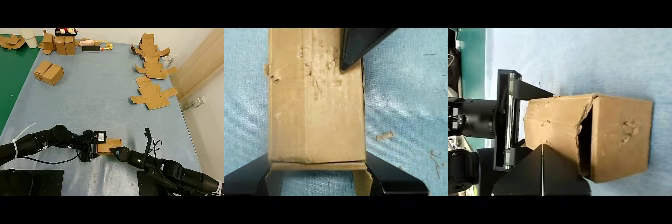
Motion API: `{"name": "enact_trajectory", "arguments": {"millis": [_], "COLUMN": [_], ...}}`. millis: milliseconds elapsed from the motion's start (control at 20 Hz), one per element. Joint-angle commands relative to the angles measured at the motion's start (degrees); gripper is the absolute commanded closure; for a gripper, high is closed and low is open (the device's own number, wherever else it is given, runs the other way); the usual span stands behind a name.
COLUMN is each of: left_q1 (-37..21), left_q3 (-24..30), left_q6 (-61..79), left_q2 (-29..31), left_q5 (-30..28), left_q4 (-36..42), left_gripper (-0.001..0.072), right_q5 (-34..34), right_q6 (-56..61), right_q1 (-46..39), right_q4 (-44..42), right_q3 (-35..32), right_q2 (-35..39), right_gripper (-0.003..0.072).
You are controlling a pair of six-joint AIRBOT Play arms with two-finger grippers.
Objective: Fold the box.
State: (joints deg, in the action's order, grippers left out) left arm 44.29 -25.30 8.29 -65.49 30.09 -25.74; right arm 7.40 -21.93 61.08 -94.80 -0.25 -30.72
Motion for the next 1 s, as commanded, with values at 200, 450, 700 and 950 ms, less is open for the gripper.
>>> {"name": "enact_trajectory", "arguments": {"millis": [200, 450, 700, 950], "left_q1": [0.0, 0.0, 0.0, 0.0], "left_q3": [0.0, 0.0, 0.0, 0.0], "left_q6": [0.0, 0.0, 0.0, 0.0], "left_q2": [0.0, 0.0, 0.0, 0.0], "left_q5": [0.0, 0.0, 0.0, 0.0], "left_q4": [0.0, 0.0, 0.0, 0.0], "left_gripper": [0.0348, 0.0348, 0.0348, 0.0348], "right_q5": [-0.6, -0.6, -0.6, 0.0], "right_q6": [-0.1, -0.1, -0.1, 0.0], "right_q1": [0.0, 0.0, 0.0, 0.0], "right_q4": [1.0, 0.9, 0.9, 0.9], "right_q3": [-0.9, -0.9, -0.9, 0.6], "right_q2": [0.0, 0.0, -0.1, 2.6], "right_gripper": [0.0683, 0.0683, 0.0683, 0.0682]}}
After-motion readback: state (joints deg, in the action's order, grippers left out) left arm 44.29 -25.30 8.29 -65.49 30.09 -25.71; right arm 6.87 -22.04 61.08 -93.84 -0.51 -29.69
